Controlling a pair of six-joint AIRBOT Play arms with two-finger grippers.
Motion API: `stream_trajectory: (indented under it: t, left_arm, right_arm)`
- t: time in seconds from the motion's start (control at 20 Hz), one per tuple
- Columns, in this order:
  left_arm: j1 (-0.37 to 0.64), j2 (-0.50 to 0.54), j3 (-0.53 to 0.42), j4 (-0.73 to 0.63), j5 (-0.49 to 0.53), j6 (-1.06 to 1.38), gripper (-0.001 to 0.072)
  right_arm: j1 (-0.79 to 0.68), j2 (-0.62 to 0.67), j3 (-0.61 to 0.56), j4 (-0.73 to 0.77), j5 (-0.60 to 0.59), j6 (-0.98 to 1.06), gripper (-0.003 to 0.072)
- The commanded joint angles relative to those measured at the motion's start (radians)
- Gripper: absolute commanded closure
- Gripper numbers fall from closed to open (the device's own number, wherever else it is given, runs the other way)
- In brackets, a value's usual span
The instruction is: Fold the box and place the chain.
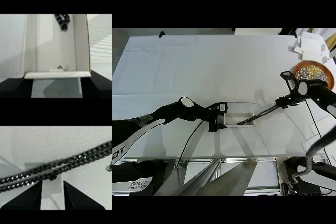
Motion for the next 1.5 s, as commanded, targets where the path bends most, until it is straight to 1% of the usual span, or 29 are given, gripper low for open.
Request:
stream_trajectory:
  t: [0.0,0.15,0.2,0.25,0.3,0.35,0.5,0.6,0.8,0.95,1.25,1.3,1.45]
  left_arm:
    - [0.000,0.001,-0.001,0.000,0.000,0.000,0.0505]
    - [0.000,0.001,-0.001,0.000,0.000,0.000,0.0505]
    - [0.000,0.001,-0.001,-0.001,0.000,0.000,0.0505]
    - [0.000,0.001,-0.001,-0.002,0.000,0.000,0.0505]
    - [0.000,0.001,-0.001,-0.001,0.000,0.000,0.0505]
    - [0.000,0.001,-0.001,-0.001,0.000,0.000,0.0505]
    - [0.000,0.001,-0.001,-0.001,0.000,0.000,0.0505]
    - [0.000,0.001,-0.001,-0.001,0.000,0.000,0.0505]
    - [0.000,0.001,-0.001,-0.001,0.000,0.000,0.0505]
    - [0.000,0.001,-0.001,-0.002,0.000,0.000,0.0505]
    - [0.000,0.001,-0.001,-0.002,0.000,0.000,0.0505]
    - [0.000,0.001,-0.001,-0.002,0.000,0.000,0.0505]
    - [0.000,0.001,-0.001,-0.002,0.000,0.000,0.0505]
  right_arm:
    - [-0.001,-0.040,0.000,-0.007,-0.011,0.003,0.0389]
    - [-0.001,-0.056,0.000,-0.007,-0.025,0.003,0.0393]
    - [-0.001,-0.056,0.000,-0.007,-0.031,0.003,0.0405]
    - [-0.001,-0.055,0.000,-0.007,-0.032,0.003,0.0493]
    - [-0.001,-0.055,0.000,-0.007,-0.032,0.003,0.0617]
    - [-0.001,-0.055,0.000,-0.007,-0.029,0.003,0.0668]
    - [-0.001,-0.043,0.000,-0.007,-0.002,0.003,0.0668]
    - [-0.001,-0.013,0.000,-0.007,0.018,0.003,0.0669]
    - [-0.001,0.120,0.000,0.027,0.055,0.002,0.0668]
    - [0.000,0.261,0.000,0.124,0.085,-0.024,0.0669]
    - [0.000,0.564,0.000,0.459,0.188,-0.229,0.0668]
    - [0.000,0.610,0.000,0.497,0.203,-0.248,0.0668]
    - [0.000,0.725,0.000,0.533,0.234,-0.249,0.0668]
